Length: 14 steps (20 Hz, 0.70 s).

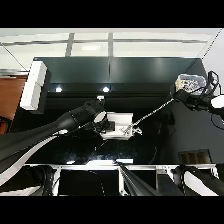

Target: Fold the box and place the chain.

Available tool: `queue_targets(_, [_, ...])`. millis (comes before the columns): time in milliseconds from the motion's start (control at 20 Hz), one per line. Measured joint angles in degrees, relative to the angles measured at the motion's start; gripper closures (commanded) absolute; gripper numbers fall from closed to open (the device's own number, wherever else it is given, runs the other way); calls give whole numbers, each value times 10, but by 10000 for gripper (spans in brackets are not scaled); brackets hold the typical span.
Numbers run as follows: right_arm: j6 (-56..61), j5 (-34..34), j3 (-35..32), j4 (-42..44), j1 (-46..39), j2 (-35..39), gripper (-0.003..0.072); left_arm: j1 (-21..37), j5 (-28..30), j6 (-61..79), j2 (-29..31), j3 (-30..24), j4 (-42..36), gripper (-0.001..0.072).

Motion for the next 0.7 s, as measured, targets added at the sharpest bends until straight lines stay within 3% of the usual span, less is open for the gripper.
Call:
queue_targets(250, [85,-51,57,-16,-15,-108,-34,0,0,0,0,0,0,674])
queue_targets(300, [92,-50,75,-15,-16,-129,32,0,0,0,0,0,0,674])
queue_targets(350, [97,-43,89,-15,-17,-147,282,0,0,0,0,0,0,674])
queue_targets(450, [104,-30,110,-12,-17,-172,598,0,0,0,0,0,0,674])
queue_targets(500, [107,-24,117,-14,-18,-180,677,0,0,0,0,0,0,674])
queue_targets(700, [99,10,129,-15,-19,-186,679,0,0,-1,0,0,0,674])
